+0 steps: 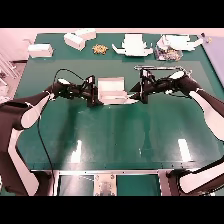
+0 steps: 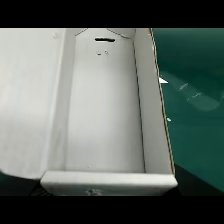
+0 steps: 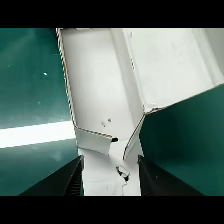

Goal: Fold the box and place the chain.

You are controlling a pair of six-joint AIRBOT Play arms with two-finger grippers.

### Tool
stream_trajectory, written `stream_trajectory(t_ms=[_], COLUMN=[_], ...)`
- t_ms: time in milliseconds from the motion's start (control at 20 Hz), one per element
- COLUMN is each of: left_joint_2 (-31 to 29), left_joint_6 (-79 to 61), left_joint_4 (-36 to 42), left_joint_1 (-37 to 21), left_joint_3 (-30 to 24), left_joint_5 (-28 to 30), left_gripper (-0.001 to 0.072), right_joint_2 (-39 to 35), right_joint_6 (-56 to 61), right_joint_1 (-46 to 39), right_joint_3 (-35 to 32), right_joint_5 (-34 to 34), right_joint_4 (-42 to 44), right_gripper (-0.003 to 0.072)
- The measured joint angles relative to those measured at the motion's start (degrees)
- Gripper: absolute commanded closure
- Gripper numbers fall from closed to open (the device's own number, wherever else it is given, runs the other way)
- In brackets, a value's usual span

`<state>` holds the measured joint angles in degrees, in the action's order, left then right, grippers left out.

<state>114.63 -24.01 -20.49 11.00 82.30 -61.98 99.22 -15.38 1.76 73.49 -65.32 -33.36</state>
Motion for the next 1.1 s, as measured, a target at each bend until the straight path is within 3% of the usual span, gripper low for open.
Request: stream_trajectory(t_ms=[100,200,400,550,900,1050,1100], left_joint_2=[0.00,0.00,0.00,0.00,0.00,0.00,0.00], left_joint_6=[0.00,0.00,0.00,0.00,0.07,0.04,0.04], left_joint_4=[0.00,0.00,0.00,0.00,0.00,0.00,-0.02], left_joint_1=[0.00,0.00,0.00,0.00,-0.07,-0.07,-0.07], left_joint_3=[0.00,0.00,0.00,0.00,0.00,0.00,0.00], left_joint_5=[0.00,0.00,0.00,0.00,0.04,0.02,0.02], left_gripper=[0.0308,0.0308,0.0307,0.0307,0.0308,0.0307,0.0308], right_joint_2=[1.03,1.81,2.89,3.28,5.09,6.19,6.40], right_joint_6=[-1.84,-3.17,-6.38,-9.49,-11.98,-12.28,-12.61], right_joint_1=[0.00,0.11,1.03,2.01,3.82,4.07,4.07], right_joint_3=[-0.24,-0.35,-0.44,-0.46,-0.46,-0.46,-0.46], right_joint_5=[0.04,0.04,0.79,1.57,2.19,2.38,2.40], right_joint_4=[1.92,2.93,6.34,9.97,13.09,13.29,13.35], right_gripper=[0.0295,0.0352,0.0356,0.0425,0.0421,0.0315,0.0190])
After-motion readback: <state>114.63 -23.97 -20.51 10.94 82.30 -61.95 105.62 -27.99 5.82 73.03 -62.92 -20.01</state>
